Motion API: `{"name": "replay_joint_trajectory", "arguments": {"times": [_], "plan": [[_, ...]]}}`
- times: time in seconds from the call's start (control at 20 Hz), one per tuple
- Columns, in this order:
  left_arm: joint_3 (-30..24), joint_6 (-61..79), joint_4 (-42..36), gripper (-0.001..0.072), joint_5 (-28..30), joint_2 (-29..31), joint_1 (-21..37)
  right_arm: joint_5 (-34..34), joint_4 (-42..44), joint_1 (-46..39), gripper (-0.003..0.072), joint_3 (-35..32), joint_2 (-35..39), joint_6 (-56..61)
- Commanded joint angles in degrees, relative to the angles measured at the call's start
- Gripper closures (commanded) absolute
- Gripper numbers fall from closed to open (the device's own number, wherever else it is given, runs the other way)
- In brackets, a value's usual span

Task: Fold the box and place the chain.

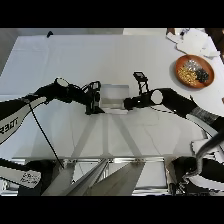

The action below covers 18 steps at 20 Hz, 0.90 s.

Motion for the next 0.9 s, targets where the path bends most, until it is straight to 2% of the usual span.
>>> {"name": "replay_joint_trajectory", "arguments": {"times": [0.0, 0.4, 0.65, 0.85], "plan": [[0.0, 0.0, 0.0, 0.0318, 0.1, 0.0, 0.0, 1.9, -8.8, 1.8, 0.029, 1.7, 0.0, 8.4], [0.0, 0.0, 0.0, 0.0318, 0.1, 0.0, 0.0, 9.7, -16.4, 6.0, 0.0302, 8.2, -2.8, 19.8], [0.0, 0.0, 0.0, 0.0318, 0.1, 0.0, 0.0, 17.0, -27.2, 9.6, 0.031, 16.0, -8.9, 32.4], [0.0, 0.0, 0.0, 0.0318, 0.1, 0.0, 0.0, 18.3, -27.9, 10.0, 0.031, 18.3, -11.4, 37.9]]}}
